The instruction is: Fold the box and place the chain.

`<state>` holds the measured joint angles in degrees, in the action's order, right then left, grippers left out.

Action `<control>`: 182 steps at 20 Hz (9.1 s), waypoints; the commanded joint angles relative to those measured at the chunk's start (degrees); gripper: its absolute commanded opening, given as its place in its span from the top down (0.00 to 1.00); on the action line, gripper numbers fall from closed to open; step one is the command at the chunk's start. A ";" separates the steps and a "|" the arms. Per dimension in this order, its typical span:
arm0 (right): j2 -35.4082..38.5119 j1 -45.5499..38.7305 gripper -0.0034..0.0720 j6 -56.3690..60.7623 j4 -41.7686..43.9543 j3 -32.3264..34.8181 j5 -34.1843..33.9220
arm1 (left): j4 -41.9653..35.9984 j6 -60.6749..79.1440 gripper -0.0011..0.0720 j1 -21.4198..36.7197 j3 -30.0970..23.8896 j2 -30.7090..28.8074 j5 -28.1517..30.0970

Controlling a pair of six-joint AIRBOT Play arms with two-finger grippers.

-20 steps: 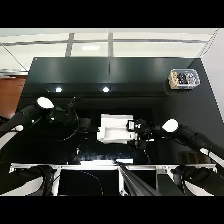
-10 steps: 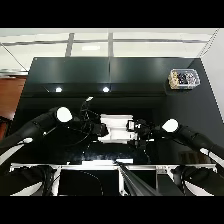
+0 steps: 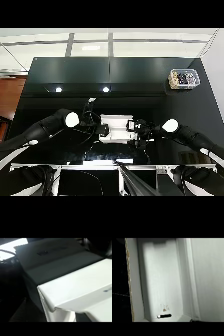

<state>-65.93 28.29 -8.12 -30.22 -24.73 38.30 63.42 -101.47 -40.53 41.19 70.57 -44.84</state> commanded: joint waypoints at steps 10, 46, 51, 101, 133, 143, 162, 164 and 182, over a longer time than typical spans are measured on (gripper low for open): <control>0.02 0.04 0.31 0.00 0.00 0.02 0.00 | 21.05 -30.08 0.51 -11.54 10.99 7.65 -14.36; 1.77 0.00 0.07 2.89 -0.28 -0.61 2.21 | 22.21 -33.53 0.95 -11.39 14.84 10.86 -13.81; 9.20 -0.15 0.07 13.73 -15.06 -2.29 5.73 | 23.15 -34.10 0.95 -11.87 13.97 10.73 -15.28; 0.44 -33.88 0.94 85.64 -19.12 1.62 28.22 | 25.92 -35.06 0.95 -11.87 12.11 10.73 -12.79; -4.04 14.95 0.47 141.87 -52.13 -23.69 21.90 | 25.94 -35.06 0.95 -11.87 12.11 10.73 -13.73; -10.16 17.22 0.59 147.84 -47.63 -24.20 23.12 | 25.92 -35.08 0.95 -11.87 12.11 10.73 -13.38; -10.99 17.53 0.74 145.50 -46.66 -25.57 19.47 | 25.94 -35.08 0.95 -11.87 12.11 10.73 -13.29; -10.84 17.51 0.60 142.11 -46.77 -26.88 20.90 | 25.92 -35.08 0.95 -11.87 12.11 10.73 -13.29; 19.23 -5.38 0.59 119.95 -96.02 -24.48 34.99 | 25.94 -35.08 0.95 -11.87 12.11 10.73 -13.77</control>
<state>-49.32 29.58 112.99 -110.00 -51.66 78.32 89.36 -136.51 -52.36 53.30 81.30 -58.48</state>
